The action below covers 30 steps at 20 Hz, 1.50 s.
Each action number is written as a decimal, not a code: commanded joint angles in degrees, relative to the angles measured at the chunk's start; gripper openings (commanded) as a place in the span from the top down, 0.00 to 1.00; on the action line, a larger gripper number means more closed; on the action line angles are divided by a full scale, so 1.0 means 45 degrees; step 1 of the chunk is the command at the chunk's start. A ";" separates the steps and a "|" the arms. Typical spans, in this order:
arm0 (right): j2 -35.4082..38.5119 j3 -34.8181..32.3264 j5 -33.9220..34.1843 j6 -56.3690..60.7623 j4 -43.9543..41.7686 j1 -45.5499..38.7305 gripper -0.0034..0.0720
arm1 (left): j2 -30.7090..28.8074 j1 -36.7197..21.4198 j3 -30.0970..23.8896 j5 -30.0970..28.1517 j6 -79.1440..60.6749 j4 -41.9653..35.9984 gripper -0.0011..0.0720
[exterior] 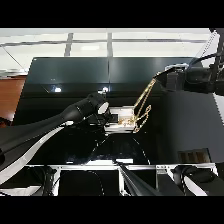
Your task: Fold the box and place the chain.
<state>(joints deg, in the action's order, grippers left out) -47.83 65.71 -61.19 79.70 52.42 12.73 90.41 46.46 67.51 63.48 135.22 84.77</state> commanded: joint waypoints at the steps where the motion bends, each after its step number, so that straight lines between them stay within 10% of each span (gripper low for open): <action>1: 0.0063 -0.0005 -0.0194 -0.0058 -0.0758 0.0219 0.93 | -0.0005 -0.0015 0.0005 0.0010 -0.0005 0.0005 0.94; 8: 0.0053 -0.0253 -0.0874 -0.0296 -0.1787 0.0306 0.93 | -0.0005 -0.0015 0.0005 0.0010 -0.0005 0.0005 0.94; 15: -0.0282 -0.4308 0.2715 -0.0291 -0.3322 0.1724 0.93 | -0.0005 -0.0015 0.0005 0.0010 -0.0005 0.0005 0.94; 22: -0.1141 -0.5469 0.3123 -0.0277 -0.3560 0.2079 0.93 | -0.0005 -0.0015 0.0005 0.0005 -0.0005 0.0005 0.94; 25: -0.1277 -0.5464 0.2982 -0.0253 -0.3279 0.1885 0.47 | -0.0005 -0.0015 0.0000 0.0000 -0.0005 0.0005 0.94; 30: -0.1205 -0.5576 0.2584 -0.1462 0.0869 0.0199 0.47 | -0.0005 -0.0015 0.0005 0.0005 -0.0005 0.0005 0.94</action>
<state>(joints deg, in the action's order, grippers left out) -53.21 41.10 -48.80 77.34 45.21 16.97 90.41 46.44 67.51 63.53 135.22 84.79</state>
